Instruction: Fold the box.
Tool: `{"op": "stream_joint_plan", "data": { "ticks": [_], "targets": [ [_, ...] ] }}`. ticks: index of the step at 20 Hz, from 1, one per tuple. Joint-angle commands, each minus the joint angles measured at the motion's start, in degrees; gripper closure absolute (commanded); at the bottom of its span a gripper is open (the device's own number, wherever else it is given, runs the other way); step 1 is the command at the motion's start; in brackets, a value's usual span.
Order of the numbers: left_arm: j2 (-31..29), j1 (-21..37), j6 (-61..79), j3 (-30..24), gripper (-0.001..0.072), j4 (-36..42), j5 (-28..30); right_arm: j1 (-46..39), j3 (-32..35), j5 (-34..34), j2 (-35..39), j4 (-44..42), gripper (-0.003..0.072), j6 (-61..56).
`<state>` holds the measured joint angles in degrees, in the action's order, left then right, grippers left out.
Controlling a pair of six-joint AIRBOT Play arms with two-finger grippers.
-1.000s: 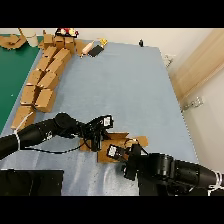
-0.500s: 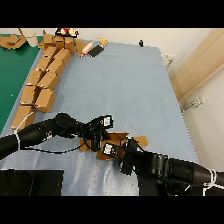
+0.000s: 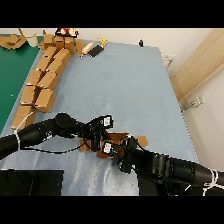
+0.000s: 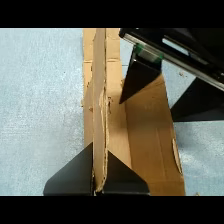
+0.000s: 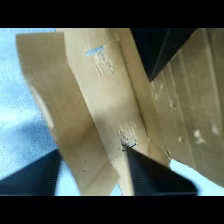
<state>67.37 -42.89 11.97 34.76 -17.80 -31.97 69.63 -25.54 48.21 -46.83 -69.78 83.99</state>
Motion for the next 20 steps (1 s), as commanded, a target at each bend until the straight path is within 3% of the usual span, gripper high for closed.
{"op": "stream_joint_plan", "data": {
  "ticks": [1, 7, 14, 20],
  "targets": [
    [-0.07, 0.07, 0.00, 0.07, 0.0698, 0.00, 0.00, -0.44, -0.22, -0.37, 0.07, 0.17, -0.0034, 0.00],
    [-0.07, 0.07, 0.00, 0.04, 0.0698, 0.00, 0.02, -4.35, -0.17, -1.46, 1.49, -0.46, -0.0034, 0.59],
    [-0.07, 0.07, 0.00, 0.07, 0.0698, 0.00, 0.02, -11.28, 4.66, -3.02, 15.08, -8.44, -0.0034, 13.81],
    [-0.07, 0.04, 0.00, 0.04, 0.0698, 0.00, 0.00, -17.00, 4.85, -6.16, 12.74, -9.75, -0.0034, 21.20]
  ]
}}
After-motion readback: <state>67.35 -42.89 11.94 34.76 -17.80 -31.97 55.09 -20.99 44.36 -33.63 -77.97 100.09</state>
